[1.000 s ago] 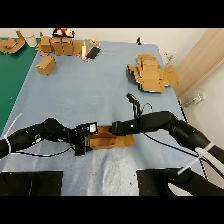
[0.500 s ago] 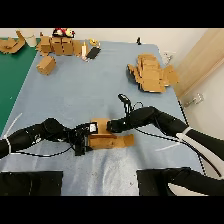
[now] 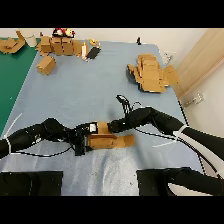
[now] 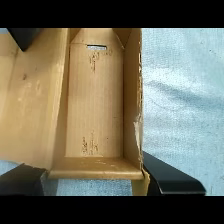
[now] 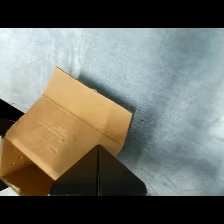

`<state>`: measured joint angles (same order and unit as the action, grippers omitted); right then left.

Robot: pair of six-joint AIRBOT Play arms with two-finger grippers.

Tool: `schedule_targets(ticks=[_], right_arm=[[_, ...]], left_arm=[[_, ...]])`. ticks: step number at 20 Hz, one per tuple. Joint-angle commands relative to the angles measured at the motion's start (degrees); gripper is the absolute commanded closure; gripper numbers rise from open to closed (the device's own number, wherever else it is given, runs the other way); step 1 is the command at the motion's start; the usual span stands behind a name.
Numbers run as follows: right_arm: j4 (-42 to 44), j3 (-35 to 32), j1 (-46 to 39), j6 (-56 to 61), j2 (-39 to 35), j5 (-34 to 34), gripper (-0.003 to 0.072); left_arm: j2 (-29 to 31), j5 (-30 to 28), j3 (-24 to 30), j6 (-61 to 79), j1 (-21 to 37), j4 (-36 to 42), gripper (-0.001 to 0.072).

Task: Fold the box.

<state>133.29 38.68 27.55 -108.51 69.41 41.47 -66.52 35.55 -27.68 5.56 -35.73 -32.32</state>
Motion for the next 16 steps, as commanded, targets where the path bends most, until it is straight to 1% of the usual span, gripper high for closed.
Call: schedule_targets(ticks=[1, 4, 6, 7, 9, 12, 13, 14, 15, 16], right_arm=[[-6.03, 0.66, -0.52, -0.33, -4.63, 0.15, 0.0685], [-17.18, 0.63, -0.81, 6.38, -11.19, 0.83, 0.0686], [-21.64, 0.63, -0.74, 9.05, -15.28, 4.79, 0.0686], [-22.27, 0.31, -0.74, 9.14, -17.2, 7.34, 0.0686], [-22.14, -2.19, 0.68, 9.09, -20.94, 10.32, 0.0686], [-22.56, -9.73, 8.74, 8.22, -26.25, 13.22, 0.0686], [-22.56, -12.0, 11.87, 3.41, -27.78, 14.73, 0.0685], [-23.85, -13.92, 14.64, -0.44, -28.85, 14.99, 0.0664], [-26.97, -14.95, 16.37, -1.14, -29.0, 13.7, 0.0428], [-31.04, -15.41, 17.42, -1.46, -28.55, 11.54, 0.0225]], left_arm=[[-0.04, 0.02, 0.0, -0.02, 0.0, -0.02, 0.0181], [-0.04, 0.0, 0.0, -0.02, 0.0, -0.02, 0.0182], [-0.04, 0.02, 0.0, -0.02, 0.0, -0.02, 0.0182], [-0.04, 0.02, 0.0, -0.02, 0.0, -0.02, 0.0182], [-0.04, 0.02, 0.0, -0.02, 0.0, -0.02, 0.0181], [-0.04, 0.02, 0.0, -0.02, 0.0, -0.02, 0.0182], [-0.04, 0.0, 0.0, -0.02, 0.0, -0.02, 0.0182], [-0.04, 0.0, 0.0, -0.02, 0.0, -0.02, 0.0182], [-0.04, 0.0, 0.0, -0.02, 0.0, -0.02, 0.0181], [-0.04, 0.02, 0.0, -0.02, 0.0, -0.02, 0.0182]])
